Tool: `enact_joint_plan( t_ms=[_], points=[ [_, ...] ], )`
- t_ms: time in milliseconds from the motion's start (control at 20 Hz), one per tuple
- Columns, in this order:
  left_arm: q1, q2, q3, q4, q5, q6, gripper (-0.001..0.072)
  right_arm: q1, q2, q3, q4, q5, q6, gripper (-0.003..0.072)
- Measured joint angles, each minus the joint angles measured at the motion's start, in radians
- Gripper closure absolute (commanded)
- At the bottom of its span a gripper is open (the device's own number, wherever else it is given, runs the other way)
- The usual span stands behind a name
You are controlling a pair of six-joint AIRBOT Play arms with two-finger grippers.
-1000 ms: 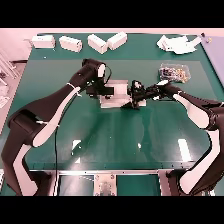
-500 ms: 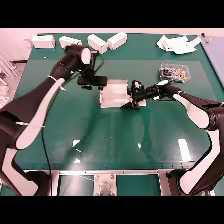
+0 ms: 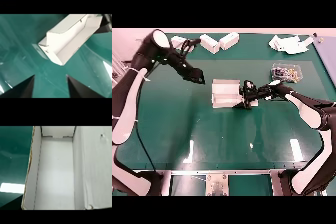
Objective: Fold the box and place the chain.
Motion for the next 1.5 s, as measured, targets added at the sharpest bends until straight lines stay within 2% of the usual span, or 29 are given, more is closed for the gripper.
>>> enact_joint_plan(
  t_ms=[200, 400, 550, 700, 1000, 1500],
  points=[
    [0.019, 0.000, -0.094, -0.052, 0.073, 0.324, -0.0011, 0.000, 0.000, 0.000, 0.000, 0.000, 0.000, 0.0101],
    [0.027, -0.003, -0.244, -0.093, 0.229, 0.550, -0.0011, 0.000, 0.000, 0.000, 0.000, 0.000, 0.000, 0.0102],
    [0.031, -0.005, -0.366, -0.212, 0.317, 0.819, -0.0011, 0.000, 0.000, 0.000, 0.000, 0.000, 0.000, 0.0102],
    [0.041, -0.020, -0.446, -0.377, 0.334, 1.130, -0.0011, 0.000, 0.000, 0.000, 0.000, 0.000, 0.000, 0.0102],
    [0.047, -0.072, -0.488, -0.504, 0.288, 1.420, -0.0011, 0.000, 0.000, 0.000, 0.000, 0.000, 0.000, 0.0102],
    [0.048, -0.121, -0.494, -0.580, 0.316, 1.548, -0.0011, 0.000, 0.000, 0.000, 0.000, -0.001, 0.000, 0.0102]
  ],
)
